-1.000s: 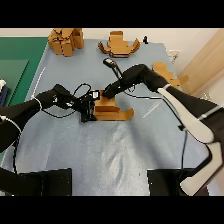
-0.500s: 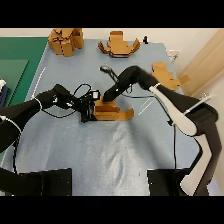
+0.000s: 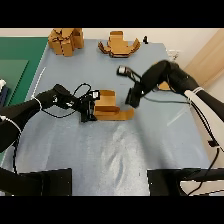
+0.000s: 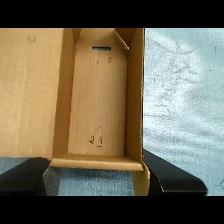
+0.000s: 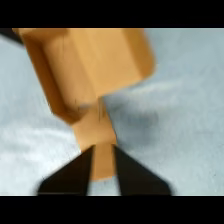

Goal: Fold the box.

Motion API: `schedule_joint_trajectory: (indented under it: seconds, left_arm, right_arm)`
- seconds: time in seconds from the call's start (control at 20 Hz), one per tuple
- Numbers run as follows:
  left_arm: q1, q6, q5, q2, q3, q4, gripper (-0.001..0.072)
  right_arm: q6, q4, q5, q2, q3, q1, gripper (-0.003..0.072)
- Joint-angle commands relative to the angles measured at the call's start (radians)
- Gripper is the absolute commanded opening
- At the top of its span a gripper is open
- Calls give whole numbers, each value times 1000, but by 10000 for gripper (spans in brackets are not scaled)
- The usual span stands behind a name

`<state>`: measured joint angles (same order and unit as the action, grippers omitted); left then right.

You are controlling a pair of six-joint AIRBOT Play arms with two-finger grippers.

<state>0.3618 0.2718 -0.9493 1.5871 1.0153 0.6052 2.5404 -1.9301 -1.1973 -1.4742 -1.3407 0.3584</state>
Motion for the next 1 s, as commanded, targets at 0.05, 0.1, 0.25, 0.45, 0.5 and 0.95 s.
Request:
schedule_joint_trajectory:
  seconds: [0.05,0.1,0.25,0.45,0.5,0.95]
  left_arm:
    - [-1,0,1,0,1,0,38]
    - [-1,0,0,0,1,0,39]
    - [-1,0,1,0,0,0,39]
    - [-1,0,0,0,0,0,38]
    - [-1,0,0,0,0,0,39]
    - [-1,0,0,0,0,0,39]
  right_arm:
    - [207,54,198,12,172,8,671]
    - [223,31,233,-1,172,12,671]
    - [339,-58,251,-26,172,36,671]
    - [367,-102,277,-47,172,74,656]
    - [367,-110,276,-50,172,82,653]
    - [367,-190,229,-54,172,105,151]
